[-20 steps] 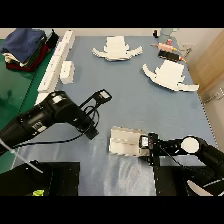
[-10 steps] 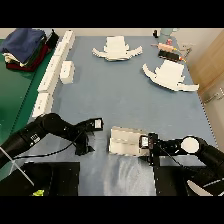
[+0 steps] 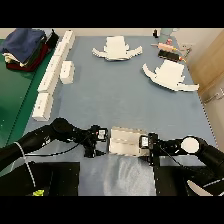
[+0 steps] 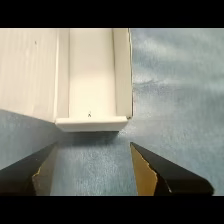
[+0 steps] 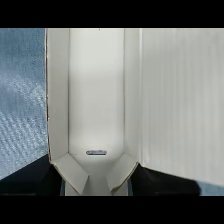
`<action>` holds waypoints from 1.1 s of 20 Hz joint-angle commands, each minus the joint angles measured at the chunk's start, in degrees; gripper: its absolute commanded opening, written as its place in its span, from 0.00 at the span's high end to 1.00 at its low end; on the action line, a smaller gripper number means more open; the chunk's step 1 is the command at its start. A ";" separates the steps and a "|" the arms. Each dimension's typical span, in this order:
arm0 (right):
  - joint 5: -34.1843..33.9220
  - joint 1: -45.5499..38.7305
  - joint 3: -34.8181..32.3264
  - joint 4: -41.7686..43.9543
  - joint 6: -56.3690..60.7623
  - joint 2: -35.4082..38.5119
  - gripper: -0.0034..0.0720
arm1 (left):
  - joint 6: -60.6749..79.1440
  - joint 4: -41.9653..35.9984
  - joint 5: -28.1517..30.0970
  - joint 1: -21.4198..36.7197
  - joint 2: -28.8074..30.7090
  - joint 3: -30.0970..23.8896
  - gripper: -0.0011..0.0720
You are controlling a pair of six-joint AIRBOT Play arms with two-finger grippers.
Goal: Fold the box.
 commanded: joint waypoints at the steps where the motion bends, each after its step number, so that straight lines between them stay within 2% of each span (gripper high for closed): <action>1: 0.00 0.04 0.04 0.04 0.02 0.04 0.28 | 4.02 -4.59 2.36 -1.42 -2.73 0.39 0.03; 11: 0.00 0.04 0.04 0.02 0.02 0.04 0.28 | 4.39 -5.62 2.05 -2.01 -7.54 2.45 0.02; 17: 0.00 0.04 0.04 0.02 0.02 0.04 0.28 | 4.31 -5.57 2.10 -5.05 -7.76 2.45 0.02; 22: 0.00 0.04 0.04 0.04 0.02 0.04 0.28 | 0.02 -5.57 4.85 -5.33 -7.76 2.45 0.02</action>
